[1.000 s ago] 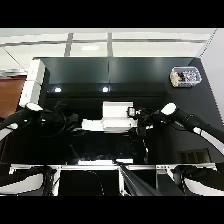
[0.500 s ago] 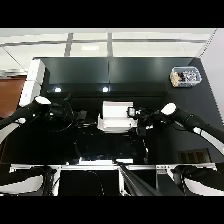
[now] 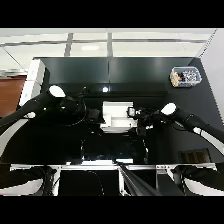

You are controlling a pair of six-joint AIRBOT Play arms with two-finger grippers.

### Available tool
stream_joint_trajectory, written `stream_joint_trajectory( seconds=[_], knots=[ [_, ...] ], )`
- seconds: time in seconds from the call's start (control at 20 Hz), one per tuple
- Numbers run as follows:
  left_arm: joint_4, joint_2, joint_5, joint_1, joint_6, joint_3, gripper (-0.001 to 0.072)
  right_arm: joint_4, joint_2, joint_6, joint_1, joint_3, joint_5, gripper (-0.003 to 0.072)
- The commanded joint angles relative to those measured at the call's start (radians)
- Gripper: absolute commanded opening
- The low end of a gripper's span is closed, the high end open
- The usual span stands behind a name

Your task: Fold the box and place the chain.

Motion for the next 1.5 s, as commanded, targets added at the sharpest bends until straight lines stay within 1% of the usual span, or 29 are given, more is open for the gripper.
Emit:
stream_joint_trajectory(
  seconds=[0.0, 0.1, 0.25, 0.35, 0.45, 0.5, 0.55, 0.7, 0.9, 1.1, 1.25, 1.45],
  knots=[
    [0.138, 0.000, 0.021, -0.068, -0.158, 0.073, 0.0369, 0.000, -0.001, 0.000, 0.001, 0.000, 0.000, 0.0182],
    [0.151, 0.000, 0.029, -0.081, -0.199, 0.085, 0.0370, 0.000, -0.001, 0.000, 0.001, 0.000, 0.000, 0.0181],
    [0.228, -0.001, 0.034, -0.106, -0.277, 0.090, 0.0370, 0.000, -0.001, 0.000, 0.001, 0.000, 0.000, 0.0181],
    [0.256, -0.001, 0.054, -0.129, -0.315, 0.090, 0.0369, 0.000, -0.001, 0.000, 0.001, 0.000, 0.000, 0.0181],
    [0.259, -0.001, 0.088, -0.151, -0.327, 0.090, 0.0365, 0.000, -0.001, 0.000, 0.001, 0.000, 0.001, 0.0181],
    [0.280, -0.001, 0.101, -0.161, -0.356, 0.090, 0.0341, 0.000, -0.001, 0.000, 0.001, 0.000, 0.000, 0.0181],
    [0.309, -0.001, 0.113, -0.172, -0.387, 0.090, 0.0337, 0.000, -0.001, 0.000, 0.001, 0.000, 0.001, 0.0181],
    [0.375, -0.001, 0.116, -0.198, -0.455, 0.090, 0.0337, 0.000, -0.001, 0.000, 0.001, 0.000, 0.000, 0.0181],
    [0.418, -0.010, 0.144, -0.232, -0.517, 0.091, 0.0328, 0.000, -0.001, 0.000, 0.001, 0.000, 0.000, 0.0181],
    [0.561, -0.043, 0.122, -0.283, -0.660, 0.138, 0.0326, 0.000, -0.001, 0.000, 0.001, 0.000, 0.000, 0.0181],
    [0.659, -0.092, 0.064, -0.328, -0.763, 0.212, 0.0326, 0.000, -0.001, 0.000, 0.001, 0.000, 0.000, 0.0181],
    [0.707, -0.147, 0.020, -0.381, -0.879, 0.282, 0.0326, 0.000, -0.001, 0.000, 0.001, 0.000, 0.000, 0.0181]
  ],
)
